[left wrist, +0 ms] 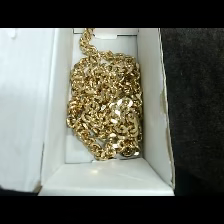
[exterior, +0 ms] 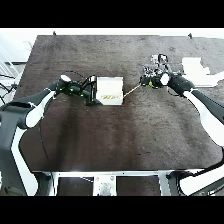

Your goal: Fold the box and place the chain.

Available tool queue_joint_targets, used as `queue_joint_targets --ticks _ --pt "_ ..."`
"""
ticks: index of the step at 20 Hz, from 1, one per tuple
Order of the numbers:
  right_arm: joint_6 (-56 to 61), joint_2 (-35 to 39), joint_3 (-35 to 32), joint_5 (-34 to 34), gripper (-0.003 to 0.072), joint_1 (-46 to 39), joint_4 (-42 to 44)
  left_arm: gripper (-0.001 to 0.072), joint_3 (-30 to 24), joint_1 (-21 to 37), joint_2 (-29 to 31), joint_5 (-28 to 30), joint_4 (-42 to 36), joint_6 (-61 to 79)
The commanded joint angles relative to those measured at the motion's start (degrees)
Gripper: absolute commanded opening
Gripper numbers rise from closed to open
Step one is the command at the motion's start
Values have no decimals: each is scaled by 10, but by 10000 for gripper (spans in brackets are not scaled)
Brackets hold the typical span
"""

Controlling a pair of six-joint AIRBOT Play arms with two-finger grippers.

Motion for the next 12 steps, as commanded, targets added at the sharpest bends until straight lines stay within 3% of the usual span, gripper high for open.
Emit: queue_joint_targets --ticks 1,4,7,9,12 --pt "-92 -77 60 -34 489 -22 126 447 0 0 0 0 0 0" --pt "-106 -109 106 -23 355 -22 138 447 0 0 0 0 0 0" --pt "-126 -109 112 -17 29 -28 138 448 0 0 0 0 0 0" --pt "-130 -92 117 25 11 -26 137 448 0 0 0 0 0 0" --pt "-182 -1 117 88 10 -13 133 448 0 0 0 0 0 0"
